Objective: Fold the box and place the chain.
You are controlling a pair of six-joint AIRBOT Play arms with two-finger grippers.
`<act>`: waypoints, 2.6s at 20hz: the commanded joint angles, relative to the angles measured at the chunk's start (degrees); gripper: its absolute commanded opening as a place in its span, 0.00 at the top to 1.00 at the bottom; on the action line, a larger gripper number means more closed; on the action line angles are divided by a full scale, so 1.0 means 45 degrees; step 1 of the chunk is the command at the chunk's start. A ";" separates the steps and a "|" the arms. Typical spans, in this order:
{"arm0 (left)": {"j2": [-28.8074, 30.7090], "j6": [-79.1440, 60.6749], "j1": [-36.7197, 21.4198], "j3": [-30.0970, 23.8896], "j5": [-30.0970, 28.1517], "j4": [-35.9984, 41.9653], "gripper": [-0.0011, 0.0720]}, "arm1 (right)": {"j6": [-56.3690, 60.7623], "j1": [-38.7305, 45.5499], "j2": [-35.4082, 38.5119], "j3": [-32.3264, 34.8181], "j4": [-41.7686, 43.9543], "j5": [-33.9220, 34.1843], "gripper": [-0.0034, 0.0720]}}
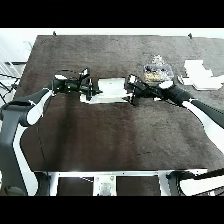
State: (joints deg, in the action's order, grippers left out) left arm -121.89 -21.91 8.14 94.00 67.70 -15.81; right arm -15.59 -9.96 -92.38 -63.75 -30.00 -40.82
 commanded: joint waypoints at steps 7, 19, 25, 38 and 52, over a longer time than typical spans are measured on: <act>0.0010 -0.0005 0.0005 0.0000 0.0053 0.0000 0.96 | 0.0044 0.0908 -0.1433 -0.1783 -0.0257 -0.2943 0.10; 0.0010 -0.0005 0.0005 0.0005 0.0049 0.0000 0.96 | 0.0058 0.1277 -0.3215 -0.4153 -0.0491 -0.4707 0.10; 0.0010 -0.0005 0.0005 0.0005 0.0053 0.0000 0.96 | 0.0034 0.1243 -0.4187 -0.5017 -0.0495 -0.6407 0.09; 0.0010 -0.0005 0.0005 0.0005 0.0053 0.0000 0.96 | -0.0296 0.1098 -0.5241 -0.5833 -0.0573 -0.6708 0.10; 0.0010 -0.0005 0.0005 0.0005 0.0058 0.0000 0.96 | -0.0350 0.0855 -0.5979 -0.6232 -0.0340 -0.6713 0.10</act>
State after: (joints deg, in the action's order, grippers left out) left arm -121.89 -21.93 8.14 93.97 67.96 -15.81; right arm -17.19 -6.04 -119.02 -91.50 -31.62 -71.00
